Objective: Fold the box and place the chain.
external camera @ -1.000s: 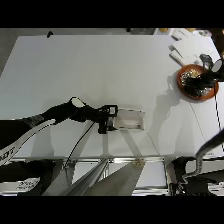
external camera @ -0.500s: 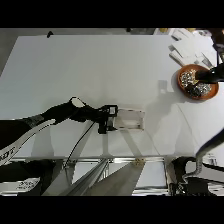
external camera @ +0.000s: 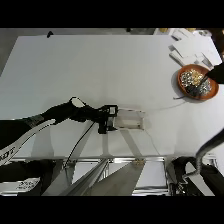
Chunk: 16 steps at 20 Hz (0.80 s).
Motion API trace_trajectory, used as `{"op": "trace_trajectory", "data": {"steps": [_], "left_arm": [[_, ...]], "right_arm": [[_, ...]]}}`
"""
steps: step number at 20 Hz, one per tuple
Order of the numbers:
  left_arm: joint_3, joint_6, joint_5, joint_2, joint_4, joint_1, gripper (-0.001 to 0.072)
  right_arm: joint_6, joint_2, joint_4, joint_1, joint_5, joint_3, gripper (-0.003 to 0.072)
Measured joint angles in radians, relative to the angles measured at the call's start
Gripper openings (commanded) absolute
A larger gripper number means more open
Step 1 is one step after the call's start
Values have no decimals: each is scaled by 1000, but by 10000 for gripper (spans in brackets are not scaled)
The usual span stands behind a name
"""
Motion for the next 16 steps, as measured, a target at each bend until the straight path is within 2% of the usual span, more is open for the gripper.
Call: {"op": "trace_trajectory", "data": {"steps": [5, 11, 13, 16], "left_arm": [[0, 0, 0, 0, 0, 0, 141], [0, 0, 0, 0, 0, 0, 141], [0, 0, 0, 0, 0, 0, 141], [0, 0, 0, 0, 0, 0, 141]], "right_arm": [[57, 175, 55, 175, 69, -1, 17], [143, 266, 109, 384, 90, -53, 17], [161, 275, 123, 449, 64, -104, 17], [180, 280, 139, 557, -44, -217, 17]]}}
